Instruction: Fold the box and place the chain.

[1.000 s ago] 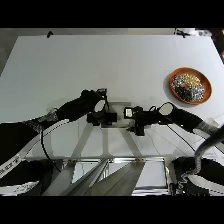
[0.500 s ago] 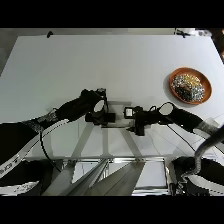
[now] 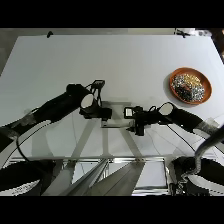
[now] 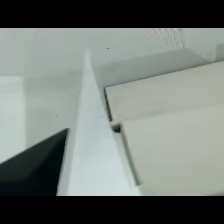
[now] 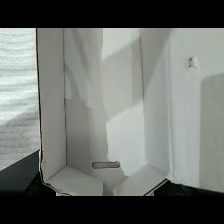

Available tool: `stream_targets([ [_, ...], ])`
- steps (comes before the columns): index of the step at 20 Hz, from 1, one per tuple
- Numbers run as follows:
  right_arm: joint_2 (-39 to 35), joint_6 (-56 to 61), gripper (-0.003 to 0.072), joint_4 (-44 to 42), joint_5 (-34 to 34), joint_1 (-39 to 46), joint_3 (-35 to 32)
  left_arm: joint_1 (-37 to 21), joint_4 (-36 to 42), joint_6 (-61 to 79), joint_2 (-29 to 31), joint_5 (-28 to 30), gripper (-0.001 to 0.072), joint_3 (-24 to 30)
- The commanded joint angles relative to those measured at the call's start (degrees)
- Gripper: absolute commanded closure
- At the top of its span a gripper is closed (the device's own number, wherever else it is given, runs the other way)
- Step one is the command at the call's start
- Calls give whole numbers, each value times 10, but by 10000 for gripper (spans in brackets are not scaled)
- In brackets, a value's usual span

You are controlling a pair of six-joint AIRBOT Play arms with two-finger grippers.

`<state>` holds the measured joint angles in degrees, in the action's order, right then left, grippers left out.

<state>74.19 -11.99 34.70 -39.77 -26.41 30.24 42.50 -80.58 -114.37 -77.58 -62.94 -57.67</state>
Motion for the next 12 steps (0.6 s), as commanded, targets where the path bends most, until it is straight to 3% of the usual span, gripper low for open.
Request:
stream_targets([
  [1,0,1,283,0,-1,0,0,-38,2,141,74,-3,15,33],
  [3,0,1,283,0,0,0,0,-77,13,273,127,-4,11,54],
  [7,0,1,283,0,0,0,0,-158,85,696,213,9,-1,122],
  [10,0,1,283,0,0,0,0,-194,205,1066,225,14,-1,208],
  [12,0,1,283,0,-1,0,0,-197,282,1195,208,56,-5,257],
])
